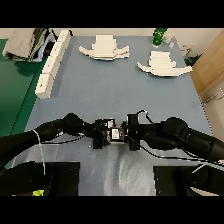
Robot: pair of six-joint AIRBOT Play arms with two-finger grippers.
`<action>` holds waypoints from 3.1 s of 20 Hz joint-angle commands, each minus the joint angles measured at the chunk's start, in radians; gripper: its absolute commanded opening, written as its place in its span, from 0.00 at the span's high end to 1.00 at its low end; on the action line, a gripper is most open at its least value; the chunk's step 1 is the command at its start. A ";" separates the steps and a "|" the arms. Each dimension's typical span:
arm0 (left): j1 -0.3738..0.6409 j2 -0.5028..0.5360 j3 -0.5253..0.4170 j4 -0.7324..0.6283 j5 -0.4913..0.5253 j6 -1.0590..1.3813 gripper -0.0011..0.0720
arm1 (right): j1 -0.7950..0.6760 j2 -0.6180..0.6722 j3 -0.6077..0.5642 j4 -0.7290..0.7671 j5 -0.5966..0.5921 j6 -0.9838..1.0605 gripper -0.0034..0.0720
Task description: Fold the box.
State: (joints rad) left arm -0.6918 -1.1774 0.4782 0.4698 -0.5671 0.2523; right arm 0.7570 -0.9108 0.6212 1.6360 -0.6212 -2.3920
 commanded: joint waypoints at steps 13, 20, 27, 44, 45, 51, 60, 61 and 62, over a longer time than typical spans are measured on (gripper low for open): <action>0.000 0.000 0.000 0.001 -0.001 0.002 0.60 | 0.079 0.024 -0.001 0.047 -0.050 0.005 0.50; 0.000 0.000 0.000 0.001 -0.001 0.002 0.60 | 0.077 0.106 -0.022 0.047 -0.047 0.384 0.89; 0.000 0.000 0.000 0.001 -0.001 0.002 0.60 | 0.079 0.172 -0.311 0.134 0.581 0.804 0.95; 0.000 0.000 0.000 0.001 -0.001 0.002 0.60 | 0.087 0.074 -0.434 0.175 0.650 0.815 0.95; 0.000 0.000 0.000 0.001 -0.001 0.002 0.60 | 0.087 0.070 -0.434 0.175 0.649 0.815 0.95; 0.000 0.000 0.000 0.001 -0.001 0.002 0.60 | 0.087 0.069 -0.434 0.175 0.636 0.815 0.95; 0.000 0.000 0.000 0.001 -0.001 0.002 0.60 | 0.084 0.239 -0.408 0.175 0.615 0.815 0.95; 0.000 0.000 0.000 0.001 -0.001 0.002 0.60 | 0.079 0.265 -0.404 0.175 0.589 0.814 0.95; 0.000 0.000 0.000 0.001 -0.001 0.002 0.60 | 0.068 0.282 -0.396 0.175 0.538 0.814 0.95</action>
State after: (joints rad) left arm -0.6918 -1.1774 0.4782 0.4706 -0.5682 0.2550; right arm 0.8360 -0.6914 0.2108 1.8111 -0.0334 -1.5764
